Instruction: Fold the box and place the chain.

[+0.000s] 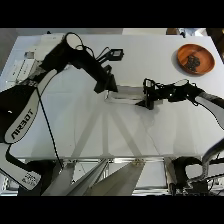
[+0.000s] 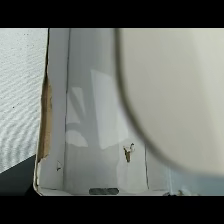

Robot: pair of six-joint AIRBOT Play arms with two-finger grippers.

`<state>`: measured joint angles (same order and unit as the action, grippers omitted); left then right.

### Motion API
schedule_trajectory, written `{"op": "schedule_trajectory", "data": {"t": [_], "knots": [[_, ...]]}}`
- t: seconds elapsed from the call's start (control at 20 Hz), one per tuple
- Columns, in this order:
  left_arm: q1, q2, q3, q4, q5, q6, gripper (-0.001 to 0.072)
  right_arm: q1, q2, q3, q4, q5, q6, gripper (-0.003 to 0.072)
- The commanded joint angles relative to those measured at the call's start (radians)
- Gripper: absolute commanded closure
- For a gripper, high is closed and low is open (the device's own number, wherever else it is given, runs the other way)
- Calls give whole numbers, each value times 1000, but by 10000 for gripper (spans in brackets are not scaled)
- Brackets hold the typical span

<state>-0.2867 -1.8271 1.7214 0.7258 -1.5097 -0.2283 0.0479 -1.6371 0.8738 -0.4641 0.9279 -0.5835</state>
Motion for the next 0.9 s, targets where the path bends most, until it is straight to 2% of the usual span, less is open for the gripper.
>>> {"op": "schedule_trajectory", "data": {"t": [0.0,0.1,0.25,0.4,0.5,0.7,0.85], "knots": [[-56,-53,-1,-45,106,3,700,0,0,1,0,0,0,187],[-78,-82,-1,-53,224,3,700,0,0,1,0,0,0,187],[-85,-105,-1,-154,437,3,697,0,0,1,0,0,0,187],[-87,-126,-1,-217,589,1,697,0,0,1,0,0,0,187],[-87,-141,-1,-218,638,-9,697,0,0,1,0,0,0,187],[-87,-148,-1,-217,655,-38,698,0,0,1,0,0,0,187],[-87,-148,-1,-191,730,-119,701,0,0,1,0,0,0,187]]}}
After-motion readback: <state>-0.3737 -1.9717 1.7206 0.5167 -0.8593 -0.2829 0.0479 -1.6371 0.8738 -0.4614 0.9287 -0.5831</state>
